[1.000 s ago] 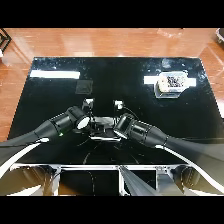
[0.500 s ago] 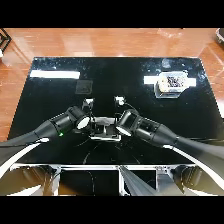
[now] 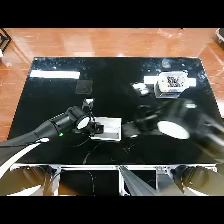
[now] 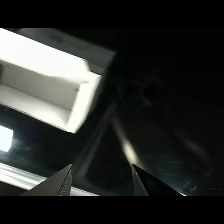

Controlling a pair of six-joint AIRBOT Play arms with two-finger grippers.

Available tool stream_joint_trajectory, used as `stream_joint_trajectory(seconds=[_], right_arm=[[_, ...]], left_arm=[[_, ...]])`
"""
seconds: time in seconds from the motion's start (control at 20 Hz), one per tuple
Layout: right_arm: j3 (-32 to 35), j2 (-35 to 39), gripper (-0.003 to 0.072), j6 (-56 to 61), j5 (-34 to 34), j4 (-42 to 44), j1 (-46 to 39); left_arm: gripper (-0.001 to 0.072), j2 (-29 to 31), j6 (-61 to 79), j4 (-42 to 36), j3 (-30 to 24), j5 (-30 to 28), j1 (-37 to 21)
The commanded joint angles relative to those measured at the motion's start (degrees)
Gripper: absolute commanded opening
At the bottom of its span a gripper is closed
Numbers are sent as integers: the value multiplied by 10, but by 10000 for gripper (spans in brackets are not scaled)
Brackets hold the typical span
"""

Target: Fold the box and place the chain.

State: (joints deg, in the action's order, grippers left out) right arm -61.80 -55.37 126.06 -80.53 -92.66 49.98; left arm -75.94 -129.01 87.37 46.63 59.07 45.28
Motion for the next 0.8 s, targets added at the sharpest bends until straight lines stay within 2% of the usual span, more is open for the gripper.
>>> stream_joint_trajectory(seconds=[0.0,0.1,0.25,0.3,0.35,0.55,0.75], right_arm=[[0,76,445,-21,-71,-127,-52],[3,76,445,-34,-61,-208,-110],[23,65,447,-38,48,-213,-240],[27,50,628,-43,83,-205,-286],[27,32,709,-70,115,-182,-329],[0,-79,710,-96,232,-25,-465],[-118,-246,710,-86,231,75,-526]], left_arm=[[30,0,0,0,0,0,0],[30,0,0,0,0,0,0],[29,0,0,0,0,0,0],[29,0,0,0,0,0,0],[29,0,0,-1,0,0,0],[29,0,0,-7,0,1,0],[30,0,-4,-11,0,0,0]])
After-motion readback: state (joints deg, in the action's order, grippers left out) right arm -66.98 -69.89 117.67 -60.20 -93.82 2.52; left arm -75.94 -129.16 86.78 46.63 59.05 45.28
